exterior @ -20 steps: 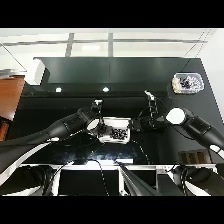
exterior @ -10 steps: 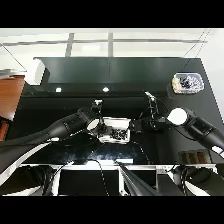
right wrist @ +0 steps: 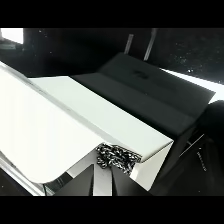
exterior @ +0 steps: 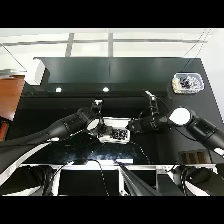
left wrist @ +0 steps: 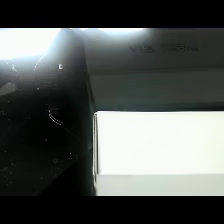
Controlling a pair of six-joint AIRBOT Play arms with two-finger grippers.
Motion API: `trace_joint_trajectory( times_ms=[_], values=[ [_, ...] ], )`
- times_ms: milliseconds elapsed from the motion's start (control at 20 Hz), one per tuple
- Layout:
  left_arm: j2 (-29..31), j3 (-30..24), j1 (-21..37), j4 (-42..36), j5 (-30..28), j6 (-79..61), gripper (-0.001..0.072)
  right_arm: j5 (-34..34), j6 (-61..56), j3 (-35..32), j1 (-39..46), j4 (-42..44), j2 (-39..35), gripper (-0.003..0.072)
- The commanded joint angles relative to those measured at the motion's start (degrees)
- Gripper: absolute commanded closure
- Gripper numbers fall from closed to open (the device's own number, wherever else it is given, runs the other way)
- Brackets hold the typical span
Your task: Fold the box and place the chain.
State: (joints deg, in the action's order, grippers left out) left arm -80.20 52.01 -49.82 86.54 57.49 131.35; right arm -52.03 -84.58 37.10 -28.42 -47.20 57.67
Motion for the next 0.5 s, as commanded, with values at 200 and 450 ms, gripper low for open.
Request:
trace_joint_trajectory(
  times_ms=[200,450],
  values=[
    [0.02,-0.04,0.04,0.02,-0.02,-0.66,0.0682,-14.4,2.38,4.55,5.01,-10.84,-5.79,0.0664],
    [0.02,-0.04,0.04,0.0,0.0,-0.63,0.0682,-20.06,2.67,5.86,12.98,-20.02,-9.84,0.0663]
  ],
)
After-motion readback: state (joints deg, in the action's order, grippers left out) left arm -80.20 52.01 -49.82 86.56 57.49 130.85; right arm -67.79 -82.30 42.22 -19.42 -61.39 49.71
